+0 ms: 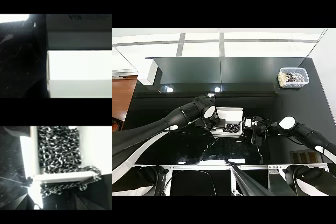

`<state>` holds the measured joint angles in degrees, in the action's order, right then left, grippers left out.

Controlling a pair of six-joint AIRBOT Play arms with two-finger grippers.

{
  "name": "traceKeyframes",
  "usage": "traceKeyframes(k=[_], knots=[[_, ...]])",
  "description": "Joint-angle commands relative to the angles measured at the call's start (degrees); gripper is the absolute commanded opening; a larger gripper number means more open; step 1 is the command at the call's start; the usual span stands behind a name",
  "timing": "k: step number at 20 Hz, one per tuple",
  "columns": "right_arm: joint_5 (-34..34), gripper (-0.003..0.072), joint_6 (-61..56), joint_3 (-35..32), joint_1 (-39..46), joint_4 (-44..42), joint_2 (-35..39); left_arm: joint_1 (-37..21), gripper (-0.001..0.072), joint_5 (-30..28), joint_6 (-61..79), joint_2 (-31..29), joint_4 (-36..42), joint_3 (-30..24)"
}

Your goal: Fold the box and place the chain.

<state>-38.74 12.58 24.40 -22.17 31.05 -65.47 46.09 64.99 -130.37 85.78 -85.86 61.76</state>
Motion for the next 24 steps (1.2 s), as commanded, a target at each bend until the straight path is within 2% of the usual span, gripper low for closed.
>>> traceKeyframes(k=[1, 2, 4, 20, 21, 22, 23, 24], knots=[[2.0, 0.0697, -0.7, 0.0, -0.5, -0.2, -0.3, 0.0, 0.0027, 0.0, 0.0, 0.0, 0.0, 0.0], [2.0, 0.0556, -0.7, 0.0, -0.5, -0.2, -0.3, 0.0, 0.0027, 0.0, 0.0, 0.0, 0.0, 0.0], [2.4, 0.0472, -1.0, 0.0, -0.5, -0.2, -0.3, 0.0, 0.0027, 0.0, 0.0, 0.0, 0.0, 0.0], [3.0, 0.0471, -2.4, 0.0, -1.6, 1.8, -0.5, 0.0, 0.0027, 0.0, 0.0, 0.0, 0.0, 0.0], [3.0, 0.0375, -2.6, 0.0, -1.6, 1.8, -0.5, 0.0, 0.0027, 0.0, 0.0, 0.0, 0.0, 0.0], [2.9, 0.0110, -2.8, 0.0, -1.5, 2.3, -0.5, 0.0, 0.0027, 0.0, 0.0, 0.0, 0.0, 0.0], [3.1, 0.0032, -4.3, 0.0, -1.5, 3.3, -0.5, 0.0, 0.0027, 0.0, 0.0, 0.0, 0.0, 0.0], [3.6, 0.0016, -6.3, 0.1, -1.3, 3.9, -0.5, 0.0, 0.0027, 0.0, 0.0, 0.0, 0.0, 0.0]])
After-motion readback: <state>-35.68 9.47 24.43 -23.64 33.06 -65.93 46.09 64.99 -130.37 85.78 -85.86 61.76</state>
